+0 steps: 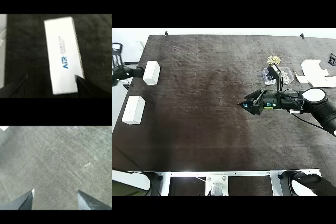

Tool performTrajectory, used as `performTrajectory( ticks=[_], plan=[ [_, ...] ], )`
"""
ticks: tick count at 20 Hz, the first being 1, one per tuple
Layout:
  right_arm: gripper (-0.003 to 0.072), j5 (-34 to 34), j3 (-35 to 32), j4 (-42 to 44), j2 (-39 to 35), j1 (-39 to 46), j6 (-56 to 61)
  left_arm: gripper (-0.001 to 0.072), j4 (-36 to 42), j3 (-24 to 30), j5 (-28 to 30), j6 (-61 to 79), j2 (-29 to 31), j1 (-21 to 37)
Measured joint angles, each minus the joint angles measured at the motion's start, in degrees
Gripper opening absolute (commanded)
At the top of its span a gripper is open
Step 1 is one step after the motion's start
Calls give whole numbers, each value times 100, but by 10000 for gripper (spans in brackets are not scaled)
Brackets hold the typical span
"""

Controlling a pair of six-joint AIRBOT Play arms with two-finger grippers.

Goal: Fold the box and place the chain.

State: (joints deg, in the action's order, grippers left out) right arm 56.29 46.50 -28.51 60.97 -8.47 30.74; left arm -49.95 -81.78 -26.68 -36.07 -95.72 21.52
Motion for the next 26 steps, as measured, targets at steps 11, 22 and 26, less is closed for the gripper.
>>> performTrajectory(
  ticks=[11, 22, 26],
  plan=[
    [4, -544, -2, -243, -1624, 35, 662, 15, 789, 155, -1657, -267, 2662, 79],
    [2, -2203, -1434, -2660, -4710, 42, 2874, 15, 1550, 3447, 487, 498, 5829, -2140],
    [3, -2277, -2570, -2931, -5914, 42, 3407, 15, 1572, 4815, 1224, 581, 6400, -2780]
  ],
)
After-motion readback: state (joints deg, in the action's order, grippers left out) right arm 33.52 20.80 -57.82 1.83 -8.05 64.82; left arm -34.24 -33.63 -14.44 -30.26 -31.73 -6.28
